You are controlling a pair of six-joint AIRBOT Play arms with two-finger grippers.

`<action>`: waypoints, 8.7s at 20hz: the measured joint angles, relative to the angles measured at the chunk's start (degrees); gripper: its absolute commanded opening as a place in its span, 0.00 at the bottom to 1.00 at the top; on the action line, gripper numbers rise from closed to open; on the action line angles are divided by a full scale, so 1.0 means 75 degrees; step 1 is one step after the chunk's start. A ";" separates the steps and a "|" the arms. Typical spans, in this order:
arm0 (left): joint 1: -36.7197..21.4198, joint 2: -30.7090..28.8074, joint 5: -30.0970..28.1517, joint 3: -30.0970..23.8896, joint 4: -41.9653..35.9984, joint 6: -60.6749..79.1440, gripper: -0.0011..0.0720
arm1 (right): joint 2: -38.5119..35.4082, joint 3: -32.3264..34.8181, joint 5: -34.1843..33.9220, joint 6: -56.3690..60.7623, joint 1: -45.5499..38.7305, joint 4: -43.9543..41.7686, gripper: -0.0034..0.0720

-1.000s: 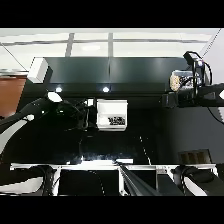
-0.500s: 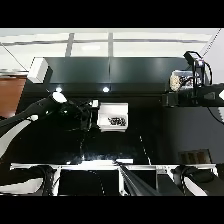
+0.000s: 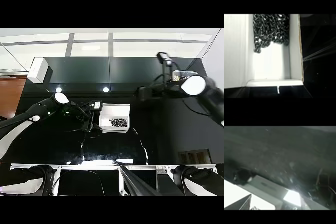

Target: Fold the box and place the chain.

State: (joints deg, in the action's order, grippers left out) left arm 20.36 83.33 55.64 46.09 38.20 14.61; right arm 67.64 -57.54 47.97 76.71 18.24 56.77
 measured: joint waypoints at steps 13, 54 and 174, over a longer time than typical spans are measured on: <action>0.0000 0.0000 -0.0055 0.0000 0.0012 -0.0006 0.78 | 0.0871 -0.0312 0.1402 -0.5712 0.0644 -0.0953 1.00; 0.0000 0.0000 -0.0085 0.0000 0.0009 -0.0009 0.78 | 0.1023 0.0187 0.1457 -0.7128 0.1341 -0.0921 0.37; 0.1536 0.0326 0.0329 0.1862 0.0495 -0.3433 1.00 | -0.2454 0.0799 0.2862 -0.0997 -0.2967 -0.0761 0.07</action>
State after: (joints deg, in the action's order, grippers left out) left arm 31.88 85.78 58.11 60.05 41.91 -11.14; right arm 49.23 -51.55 69.43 69.23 -4.01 51.07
